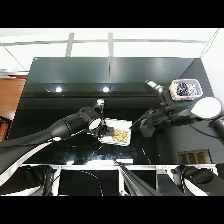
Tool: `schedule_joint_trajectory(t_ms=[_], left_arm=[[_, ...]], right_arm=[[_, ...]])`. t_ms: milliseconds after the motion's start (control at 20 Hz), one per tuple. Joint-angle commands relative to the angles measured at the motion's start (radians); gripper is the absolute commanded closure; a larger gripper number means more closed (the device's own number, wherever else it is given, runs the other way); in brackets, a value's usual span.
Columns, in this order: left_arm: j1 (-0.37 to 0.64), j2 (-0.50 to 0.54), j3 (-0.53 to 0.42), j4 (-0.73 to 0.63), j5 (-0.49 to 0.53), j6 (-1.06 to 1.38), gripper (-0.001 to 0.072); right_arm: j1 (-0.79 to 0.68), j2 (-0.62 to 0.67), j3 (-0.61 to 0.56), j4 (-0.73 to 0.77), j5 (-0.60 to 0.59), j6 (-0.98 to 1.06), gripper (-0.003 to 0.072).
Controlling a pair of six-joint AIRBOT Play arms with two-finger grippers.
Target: Fold the box and place the chain.
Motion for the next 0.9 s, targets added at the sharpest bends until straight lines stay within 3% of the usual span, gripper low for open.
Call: schedule_joint_trajectory(t_ms=[0, 150, 550, 650, 750, 850], left_arm=[[0.001, 0.000, 0.000, 0.000, -0.007, 0.002, 0.0679], [0.001, 0.000, 0.000, -0.004, -0.012, 0.001, 0.0679], [0.000, 0.001, 0.047, 0.010, -0.020, -0.160, 0.0661], [0.000, 0.003, 0.054, 0.005, -0.026, -0.160, 0.0340], [-0.001, 0.021, 0.069, 0.000, -0.039, -0.119, 0.0297], [-0.002, 0.075, 0.083, -0.001, -0.076, 0.055, 0.0166]], right_arm=[[-0.146, 0.043, 0.050, -0.051, 0.082, 0.015, 0.0302], [-0.228, 0.077, 0.050, -0.045, 0.105, 0.015, 0.0302], [-0.234, 0.077, 0.050, -0.045, 0.119, 0.015, 0.0302], [-0.234, 0.077, 0.050, -0.045, 0.119, 0.015, 0.0302], [-0.234, 0.077, 0.050, -0.045, 0.118, 0.015, 0.0302], [-0.234, 0.077, 0.050, -0.045, 0.115, 0.015, 0.0302]])
